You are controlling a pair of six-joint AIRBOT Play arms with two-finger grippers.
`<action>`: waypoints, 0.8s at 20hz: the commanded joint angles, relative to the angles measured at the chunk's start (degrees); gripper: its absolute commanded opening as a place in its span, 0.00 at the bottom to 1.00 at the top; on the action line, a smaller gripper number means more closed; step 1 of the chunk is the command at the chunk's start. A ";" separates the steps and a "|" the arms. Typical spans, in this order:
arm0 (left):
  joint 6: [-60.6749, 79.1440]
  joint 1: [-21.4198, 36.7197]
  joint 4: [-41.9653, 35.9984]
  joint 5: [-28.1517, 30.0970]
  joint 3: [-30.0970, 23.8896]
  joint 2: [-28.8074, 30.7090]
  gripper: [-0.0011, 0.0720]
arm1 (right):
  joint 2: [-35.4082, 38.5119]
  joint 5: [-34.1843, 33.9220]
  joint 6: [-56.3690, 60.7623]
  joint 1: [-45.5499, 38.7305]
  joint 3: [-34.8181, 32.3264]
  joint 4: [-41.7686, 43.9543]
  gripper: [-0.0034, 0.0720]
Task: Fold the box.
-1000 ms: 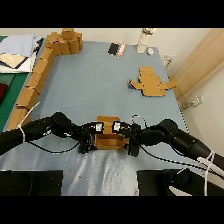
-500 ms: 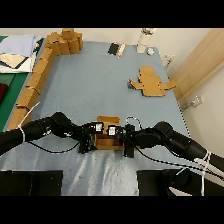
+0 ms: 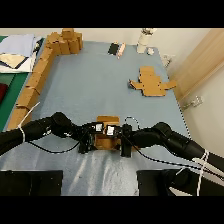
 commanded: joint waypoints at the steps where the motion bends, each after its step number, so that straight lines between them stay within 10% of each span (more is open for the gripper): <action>1: -0.09 0.02 -0.04 0.02 0.04 -0.04 0.62 | -0.83 -0.33 -0.70 0.04 -0.04 1.07 0.61; 9: -0.09 0.02 -0.04 0.02 0.04 -0.04 0.62 | -0.04 -2.60 6.14 -0.04 0.37 -2.08 0.57; 13: -0.07 0.02 -0.04 0.00 0.04 -0.04 0.62 | 4.63 -20.31 41.11 -0.11 5.53 -34.40 0.05; 16: -0.09 0.02 -0.04 0.02 0.04 -0.04 0.62 | 7.98 -31.01 57.57 -1.09 6.62 -48.24 0.05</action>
